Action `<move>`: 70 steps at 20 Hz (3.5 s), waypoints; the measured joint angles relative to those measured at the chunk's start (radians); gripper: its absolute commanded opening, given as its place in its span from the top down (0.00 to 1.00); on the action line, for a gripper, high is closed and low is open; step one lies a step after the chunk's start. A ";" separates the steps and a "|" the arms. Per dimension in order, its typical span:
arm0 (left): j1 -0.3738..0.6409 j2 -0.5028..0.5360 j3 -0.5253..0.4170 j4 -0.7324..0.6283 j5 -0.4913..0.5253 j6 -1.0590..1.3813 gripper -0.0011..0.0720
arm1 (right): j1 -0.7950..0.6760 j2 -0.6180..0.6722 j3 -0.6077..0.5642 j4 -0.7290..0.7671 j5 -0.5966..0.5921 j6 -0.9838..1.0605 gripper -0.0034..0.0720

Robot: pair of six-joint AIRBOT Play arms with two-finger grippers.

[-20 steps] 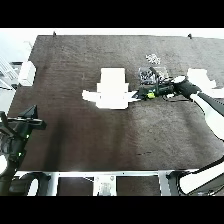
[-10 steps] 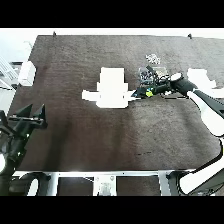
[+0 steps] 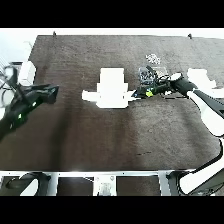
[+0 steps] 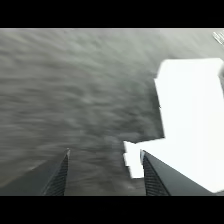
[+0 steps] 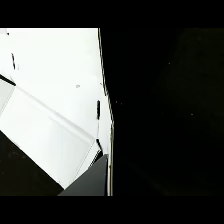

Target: Fold the box and place the chain.

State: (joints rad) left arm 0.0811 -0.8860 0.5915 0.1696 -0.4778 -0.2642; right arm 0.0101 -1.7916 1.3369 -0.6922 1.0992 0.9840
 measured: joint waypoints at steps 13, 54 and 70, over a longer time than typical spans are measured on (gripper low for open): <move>-0.056 -0.935 1.122 0.530 -0.715 -0.580 0.30 | 0.000 0.000 0.000 -0.001 0.000 -0.001 0.94; -0.296 -1.317 1.420 0.469 -0.690 -0.561 0.53 | 0.000 -0.003 0.000 -0.027 -0.011 -0.001 0.94; -0.298 -1.317 1.420 0.449 -0.701 -0.531 0.69 | 0.000 -0.003 0.000 -0.027 -0.011 -0.001 0.94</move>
State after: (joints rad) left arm -0.2165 -2.2028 2.0117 0.6189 -1.1786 -0.7956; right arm 0.0101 -1.7943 1.3369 -0.7193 1.0885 0.9829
